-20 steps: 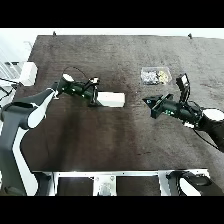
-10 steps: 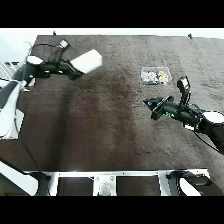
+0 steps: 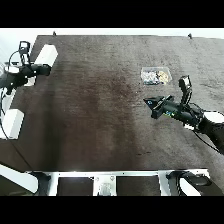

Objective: Fold the box and place the chain.

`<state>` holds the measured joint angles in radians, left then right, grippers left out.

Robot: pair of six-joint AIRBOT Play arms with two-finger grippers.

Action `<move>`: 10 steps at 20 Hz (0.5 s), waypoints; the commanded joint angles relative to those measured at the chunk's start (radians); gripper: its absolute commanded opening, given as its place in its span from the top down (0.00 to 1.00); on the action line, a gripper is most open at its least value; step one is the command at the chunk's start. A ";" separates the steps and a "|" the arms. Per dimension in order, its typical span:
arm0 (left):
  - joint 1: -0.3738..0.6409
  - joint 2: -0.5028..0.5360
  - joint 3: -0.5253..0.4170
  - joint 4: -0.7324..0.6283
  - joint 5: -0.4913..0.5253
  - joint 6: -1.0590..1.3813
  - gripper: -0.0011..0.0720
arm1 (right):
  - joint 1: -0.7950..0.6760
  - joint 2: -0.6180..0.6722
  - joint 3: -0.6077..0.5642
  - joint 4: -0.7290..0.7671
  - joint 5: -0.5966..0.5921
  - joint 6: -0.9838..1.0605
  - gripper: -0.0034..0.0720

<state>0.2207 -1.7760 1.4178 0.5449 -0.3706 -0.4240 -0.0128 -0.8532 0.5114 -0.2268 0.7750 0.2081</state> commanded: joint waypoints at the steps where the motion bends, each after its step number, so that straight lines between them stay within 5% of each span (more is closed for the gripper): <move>1: 0.014 -0.040 -0.021 0.002 0.105 -0.040 0.96 | 0.000 0.000 0.000 0.030 -0.001 0.001 0.95; 10: 0.013 -0.129 -0.022 0.001 0.164 -0.146 0.96 | 0.000 0.000 0.000 0.045 -0.001 0.001 0.95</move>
<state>0.2337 -1.8881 1.3964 0.5453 -0.2321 -0.5522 -0.0132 -0.8532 0.5114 -0.1867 0.7734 0.2089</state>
